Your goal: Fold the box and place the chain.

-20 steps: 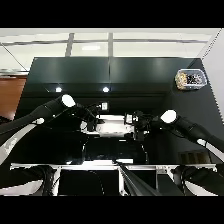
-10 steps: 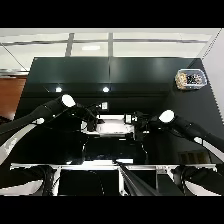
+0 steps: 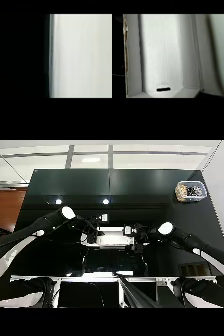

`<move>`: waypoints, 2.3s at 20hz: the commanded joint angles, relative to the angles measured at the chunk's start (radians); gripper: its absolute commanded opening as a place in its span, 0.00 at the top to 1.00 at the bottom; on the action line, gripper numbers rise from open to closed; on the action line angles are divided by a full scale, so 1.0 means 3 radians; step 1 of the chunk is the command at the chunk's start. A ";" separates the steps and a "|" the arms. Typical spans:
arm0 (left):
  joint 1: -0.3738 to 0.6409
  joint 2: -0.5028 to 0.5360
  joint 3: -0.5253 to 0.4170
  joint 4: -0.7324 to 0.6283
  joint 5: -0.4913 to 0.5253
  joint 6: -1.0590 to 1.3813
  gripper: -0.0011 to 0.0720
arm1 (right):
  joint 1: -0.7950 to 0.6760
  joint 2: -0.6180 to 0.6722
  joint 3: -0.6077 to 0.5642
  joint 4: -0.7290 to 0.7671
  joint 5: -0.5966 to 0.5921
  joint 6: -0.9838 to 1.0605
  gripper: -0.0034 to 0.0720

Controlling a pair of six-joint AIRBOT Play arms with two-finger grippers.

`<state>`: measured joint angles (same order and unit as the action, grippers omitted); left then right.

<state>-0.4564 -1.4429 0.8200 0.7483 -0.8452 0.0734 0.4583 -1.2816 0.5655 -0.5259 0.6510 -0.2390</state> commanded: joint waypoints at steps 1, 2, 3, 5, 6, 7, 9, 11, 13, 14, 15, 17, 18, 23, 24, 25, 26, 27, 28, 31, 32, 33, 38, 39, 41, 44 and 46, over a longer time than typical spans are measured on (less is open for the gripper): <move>-0.0001 0.0000 0.0004 -0.0019 -0.0003 0.0003 0.95 | 0.0004 -0.0003 -0.0001 -0.0006 -0.0013 -0.0003 0.24; -0.0001 0.0001 0.0005 -0.0017 -0.0003 -0.0024 0.95 | 0.0004 -0.0003 -0.0001 -0.0005 -0.0015 -0.0001 0.35; -0.0001 0.0001 0.0009 -0.0017 0.0000 -0.0078 0.94 | 0.0004 -0.0003 -0.0001 -0.0006 -0.0015 -0.0003 0.34; -0.0003 0.0028 0.0015 -0.0018 -0.0001 -0.0175 0.61 | 0.0004 -0.0003 -0.0001 -0.0006 -0.0015 -0.0003 0.43; 0.0000 0.0078 0.0018 -0.0017 0.0008 -0.0183 0.34 | 0.0004 -0.0003 -0.0001 -0.0006 -0.0014 -0.0003 0.52; 0.0018 0.0156 0.0018 -0.0013 0.0014 -0.0226 0.18 | 0.0004 -0.0003 -0.0001 -0.0006 -0.0014 -0.0003 0.54; 0.0083 0.0354 0.0036 0.0050 -0.0011 -0.0584 0.00 | 0.0008 -0.0003 -0.0001 -0.0008 -0.0015 -0.0003 0.54; 0.0179 0.0627 0.0038 0.0318 -0.0167 -0.1057 0.00 | 0.0008 -0.0003 -0.0001 -0.0009 -0.0015 -0.0003 0.54; 0.0275 0.0880 0.0038 0.0647 -0.0376 -0.1509 0.01 | 0.0008 -0.0003 -0.0001 -0.0009 -0.0015 -0.0003 0.54; 0.0329 0.0998 0.0037 0.0828 -0.0509 -0.1774 0.05 | 0.0008 -0.0003 -0.0001 -0.0008 -0.0015 -0.0003 0.54; 0.0376 0.1086 0.0037 0.0975 -0.0646 -0.2032 0.28 | 0.0008 -0.0003 -0.0001 -0.0008 -0.0015 -0.0003 0.54; 0.0427 0.1138 0.0036 0.1031 -0.1076 -0.2558 0.95 | 0.0008 -0.0003 -0.0001 -0.0008 -0.0015 -0.0003 0.54; 0.0420 0.1129 0.0017 0.0983 -0.1331 -0.2703 0.95 | 0.0008 -0.0003 -0.0001 -0.0008 -0.0015 -0.0003 0.54; 0.0388 0.1129 -0.0765 -0.1172 -0.1099 -0.1804 0.95 | 0.0015 -0.0003 -0.0003 -0.0009 -0.0015 -0.0003 0.54; 0.0379 0.1129 -0.0910 -0.1635 -0.0786 -0.1558 0.95 | 0.0017 -0.0003 -0.0003 -0.0019 -0.0017 -0.0003 0.54; 0.0361 0.1128 -0.1013 -0.2041 -0.0380 -0.1312 0.95 | 0.0017 -0.0003 -0.0003 -0.0020 -0.0015 -0.0003 0.54; 0.0318 0.1125 -0.1038 -0.2244 0.0015 -0.1137 0.95 | 0.0017 -0.0003 -0.0003 -0.0020 -0.0017 -0.0003 0.54; 0.0248 0.1111 -0.1001 -0.2269 0.0472 -0.0964 0.95 | 0.0017 -0.0003 -0.0003 -0.0019 -0.0015 -0.0003 0.54; 0.0181 0.1078 -0.0923 -0.2176 0.0820 -0.0912 0.95 | 0.0017 -0.0003 -0.0003 -0.0019 -0.0017 -0.0003 0.54; 0.0159 0.0866 -0.0516 -0.1472 0.0946 -0.1230 0.95 | 0.0017 -0.0003 -0.0003 -0.0020 -0.0017 -0.0003 0.54; 0.0159 0.0755 -0.0413 -0.1200 0.0891 -0.1445 0.95 | 0.0017 -0.0003 -0.0003 -0.0019 -0.0017 -0.0003 0.54; 0.0159 0.0615 -0.0310 -0.0882 0.0729 -0.1615 0.95 | 0.0017 -0.0003 -0.0003 -0.0020 -0.0017 -0.0003 0.54; 0.0149 0.0015 -0.0064 -0.0612 -0.0116 -0.1653 0.95 | 0.0017 -0.0003 -0.0003 -0.0018 -0.0013 0.0010 0.54; 0.0145 -0.0039 -0.0053 -0.0612 -0.0125 -0.1654 0.95 | 0.0017 -0.0003 -0.0003 -0.0019 -0.0013 0.0010 0.54; 0.0146 -0.0092 -0.0039 -0.0607 -0.0153 -0.1652 0.95 | 0.0017 -0.0003 -0.0003 -0.0018 -0.0013 0.0010 0.54; 0.0367 -0.0083 0.0206 -0.0496 -0.0373 -0.1672 0.95 | 0.0017 -0.0003 -0.0003 -0.0018 -0.0013 0.0011 0.54; 0.0572 -0.0041 0.0472 -0.0459 -0.0870 -0.1677 0.96 | 0.0017 -0.0003 -0.0003 -0.0018 -0.0014 0.0011 0.54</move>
<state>-0.3470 -1.4555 0.8806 0.5896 -0.9463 -0.4248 0.4625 -1.2816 0.5648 -0.5331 0.6483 -0.2356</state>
